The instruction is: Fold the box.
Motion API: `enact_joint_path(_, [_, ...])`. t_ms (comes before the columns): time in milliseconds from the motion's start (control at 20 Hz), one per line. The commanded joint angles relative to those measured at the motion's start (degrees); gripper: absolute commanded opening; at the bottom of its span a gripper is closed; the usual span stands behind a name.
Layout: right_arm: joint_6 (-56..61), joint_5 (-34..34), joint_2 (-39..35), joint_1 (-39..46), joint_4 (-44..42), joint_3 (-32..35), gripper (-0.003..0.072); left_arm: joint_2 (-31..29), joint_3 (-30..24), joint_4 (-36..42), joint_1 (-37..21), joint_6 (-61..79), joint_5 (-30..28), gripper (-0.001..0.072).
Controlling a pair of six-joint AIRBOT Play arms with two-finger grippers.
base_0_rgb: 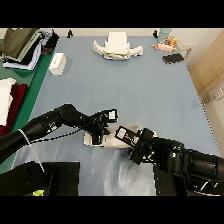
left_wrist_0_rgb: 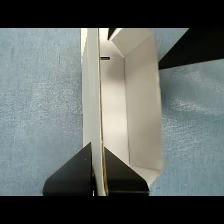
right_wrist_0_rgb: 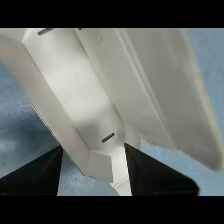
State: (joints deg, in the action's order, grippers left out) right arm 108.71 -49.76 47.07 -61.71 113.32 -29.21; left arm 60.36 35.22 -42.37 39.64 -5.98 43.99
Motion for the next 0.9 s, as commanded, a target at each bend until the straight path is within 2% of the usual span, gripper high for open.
enact_joint_path(0, [3.0, -4.2, -1.1, 0.0, 2.9, -2.1, 0.0561, 0.0, 0.0, 0.0, 0.0, 0.0, 0.0, 0.0013])
enact_joint_path(100, [3.0, -5.2, -1.2, 0.0, 3.7, -2.2, 0.0595, 0.0, 0.0, 0.0, 0.0, 0.0, 0.0, 0.0013])
enact_joint_path(150, [3.4, -5.2, -1.1, 0.0, 3.8, -2.2, 0.0666, 0.0, 0.0, 0.0, 0.0, 0.0, 0.0, 0.0014])
enact_joint_path(200, [3.4, -5.3, -0.9, 0.0, 3.7, -2.2, 0.0704, 0.0, 0.0, 0.0, 0.0, 0.0, 0.0, 0.0013])
enact_joint_path(850, [0.1, -4.2, -2.0, -1.8, -0.5, -0.7, 0.0702, 0.0, 0.0, 0.0, 0.0, 0.0, 0.1, 0.0013])
